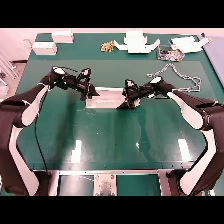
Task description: Fold the box and place the chain.
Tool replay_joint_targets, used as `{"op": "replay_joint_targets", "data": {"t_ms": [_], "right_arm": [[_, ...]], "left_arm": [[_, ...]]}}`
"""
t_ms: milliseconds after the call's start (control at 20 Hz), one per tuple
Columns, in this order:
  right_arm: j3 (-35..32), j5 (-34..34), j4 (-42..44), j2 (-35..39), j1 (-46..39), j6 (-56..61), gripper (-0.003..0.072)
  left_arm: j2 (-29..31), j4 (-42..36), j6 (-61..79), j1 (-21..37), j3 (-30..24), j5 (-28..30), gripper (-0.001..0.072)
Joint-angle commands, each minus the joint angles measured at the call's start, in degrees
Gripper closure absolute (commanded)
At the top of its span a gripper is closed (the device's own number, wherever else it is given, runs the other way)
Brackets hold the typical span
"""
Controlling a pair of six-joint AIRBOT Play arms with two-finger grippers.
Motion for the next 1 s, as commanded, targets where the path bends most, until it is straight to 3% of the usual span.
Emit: {"op": "replay_joint_targets", "data": {"t_ms": [0, 400, 450, 500, 550, 650, 950], "right_arm": [[0.04, -0.26, -0.17, -0.04, 0.07, -0.17, 0.0103], [0.04, -0.24, -0.15, -0.04, 0.07, -0.98, 0.0112], [0.04, -0.22, -0.17, -0.04, 0.07, -0.98, 0.0126], [0.04, -0.20, -0.15, -0.04, 0.07, -0.98, 0.0227], [0.04, -0.20, -0.15, -0.04, 0.07, -0.96, 0.0225], [0.04, -0.20, -0.11, -0.04, 0.07, -0.96, 0.0120], [0.04, -0.20, 0.28, -0.04, 0.07, -0.96, 0.0120]], "left_arm": [[-0.02, -0.04, 0.00, 0.02, 0.04, 0.09, 0.0690], [-0.02, -0.04, 0.02, 0.04, 0.04, 0.11, 0.0690], [-0.02, -0.07, 0.02, 0.02, 0.04, 0.11, 0.0690], [-0.02, -0.07, 0.02, 0.04, 0.04, 0.11, 0.0690], [-0.02, -0.07, 0.02, 0.04, 0.04, 0.11, 0.0690], [-0.02, -0.07, 0.02, 0.02, 0.04, 0.11, 0.0690], [-0.02, -0.07, 0.02, 0.02, 0.04, 0.09, 0.0690]]}}
